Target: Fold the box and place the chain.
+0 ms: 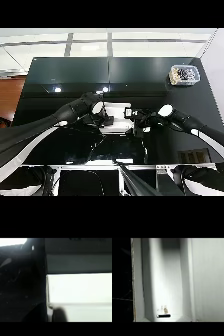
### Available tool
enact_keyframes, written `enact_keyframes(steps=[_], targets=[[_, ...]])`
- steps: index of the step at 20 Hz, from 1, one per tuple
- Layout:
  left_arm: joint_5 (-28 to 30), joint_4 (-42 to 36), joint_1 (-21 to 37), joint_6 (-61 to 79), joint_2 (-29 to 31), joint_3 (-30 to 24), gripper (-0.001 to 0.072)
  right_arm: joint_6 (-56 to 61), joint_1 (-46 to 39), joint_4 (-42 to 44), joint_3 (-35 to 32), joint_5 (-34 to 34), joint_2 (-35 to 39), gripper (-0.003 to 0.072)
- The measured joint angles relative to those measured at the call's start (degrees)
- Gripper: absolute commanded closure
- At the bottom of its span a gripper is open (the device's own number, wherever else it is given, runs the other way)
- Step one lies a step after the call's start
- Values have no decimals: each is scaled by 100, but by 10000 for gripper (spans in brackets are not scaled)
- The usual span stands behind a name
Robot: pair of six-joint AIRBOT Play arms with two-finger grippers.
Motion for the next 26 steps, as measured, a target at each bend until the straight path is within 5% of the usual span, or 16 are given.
enact_keyframes(steps=[13, 14, 15, 16, 24, 26], targets=[[15, 39, -11, 13, 0, 9, 686, -7, 0, -13, 0, 2, 2, 599], [17, 39, -11, 13, 0, 9, 686, -7, 0, -13, 0, 2, 0, 525], [17, 39, -11, 13, 0, 9, 686, -9, 0, -13, 0, 2, 0, 111], [24, 39, -11, 20, 0, 9, 686, -15, 0, -13, 0, 4, 0, -22], [-39, 33, -11, 20, 0, 13, 686, 780, -68, -1154, 0, 264, 767, -16], [-44, 33, -11, 20, 0, 13, 686, 859, -83, -1362, -7, 302, 892, 272]])
